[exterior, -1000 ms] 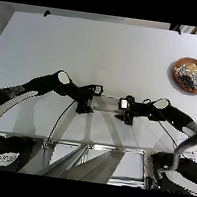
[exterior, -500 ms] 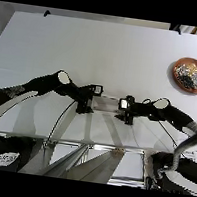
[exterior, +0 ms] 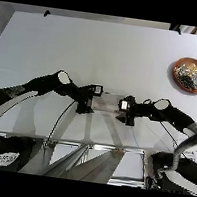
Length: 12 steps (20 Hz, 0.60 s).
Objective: Fold the box and place the chain.
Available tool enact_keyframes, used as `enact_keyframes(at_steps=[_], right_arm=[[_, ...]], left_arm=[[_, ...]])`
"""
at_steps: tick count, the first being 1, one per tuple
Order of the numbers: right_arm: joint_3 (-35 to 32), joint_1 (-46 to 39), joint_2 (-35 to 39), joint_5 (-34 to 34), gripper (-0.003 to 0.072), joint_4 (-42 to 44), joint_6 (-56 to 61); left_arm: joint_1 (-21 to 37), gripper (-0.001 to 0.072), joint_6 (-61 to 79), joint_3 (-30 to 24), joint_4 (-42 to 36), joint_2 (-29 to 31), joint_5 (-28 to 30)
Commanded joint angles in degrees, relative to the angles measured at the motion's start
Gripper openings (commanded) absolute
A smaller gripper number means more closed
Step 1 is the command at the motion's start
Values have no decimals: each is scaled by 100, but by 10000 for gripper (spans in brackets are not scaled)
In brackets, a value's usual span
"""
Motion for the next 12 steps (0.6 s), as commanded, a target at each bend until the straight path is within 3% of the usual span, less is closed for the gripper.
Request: enact_keyframes(at_steps=[1,5,12], right_arm=[[7,-2,184,-46,697,52,13],[7,-4,531,-138,697,-304,98],[7,-4,1110,-116,697,-1499,1381]], left_arm=[[0,312,-2,0,2,4,-2],[0,312,-2,0,2,4,-4],[0,312,-2,0,2,4,-4]])
